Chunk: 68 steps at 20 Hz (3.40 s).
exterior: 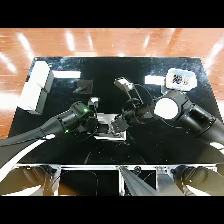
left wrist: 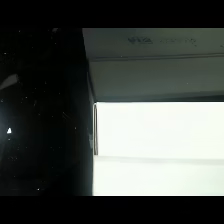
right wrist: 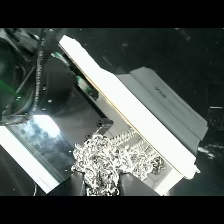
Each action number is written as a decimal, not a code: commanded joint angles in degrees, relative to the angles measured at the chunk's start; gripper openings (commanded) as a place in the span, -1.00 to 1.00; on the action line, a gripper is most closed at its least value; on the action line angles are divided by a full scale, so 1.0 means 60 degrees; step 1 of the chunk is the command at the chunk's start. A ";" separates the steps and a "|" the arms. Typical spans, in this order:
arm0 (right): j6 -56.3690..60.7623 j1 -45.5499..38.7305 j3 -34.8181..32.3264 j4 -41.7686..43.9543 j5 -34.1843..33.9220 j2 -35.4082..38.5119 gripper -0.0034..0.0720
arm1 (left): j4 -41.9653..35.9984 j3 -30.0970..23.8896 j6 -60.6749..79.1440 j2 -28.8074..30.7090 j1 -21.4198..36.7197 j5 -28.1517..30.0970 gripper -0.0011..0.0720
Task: Fold the box and place the chain.
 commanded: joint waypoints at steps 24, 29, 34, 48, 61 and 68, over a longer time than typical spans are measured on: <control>-0.0248 -0.5049 -0.3085 -0.1082 0.1297 0.2371 0.90 | 0.0444 0.0586 -0.0659 -0.0004 -0.0011 0.0448 -0.20; -0.0248 -0.4932 -0.3085 -0.1213 0.1202 0.2375 0.90 | 0.0171 0.1056 -0.0328 0.0007 -0.0011 0.0994 0.09; -0.0248 -0.4932 -0.3085 -0.1024 0.1217 0.2368 0.90 | 0.0517 0.1614 0.1151 0.0623 0.0033 0.2601 0.09; -0.1749 -0.3096 0.4331 -0.0794 0.2222 -0.4284 0.90 | -0.1530 -0.1880 0.4914 0.4980 0.6043 0.1883 0.08; -0.4360 -0.1643 0.4535 0.1410 0.5337 -0.4838 0.90 | -0.1810 -0.1974 0.6280 0.4503 0.5202 0.0506 0.53; -0.4499 -0.1082 0.4532 0.0401 0.5166 -0.4838 0.89 | -0.1821 -0.1974 0.6280 0.4492 0.5198 0.0521 0.52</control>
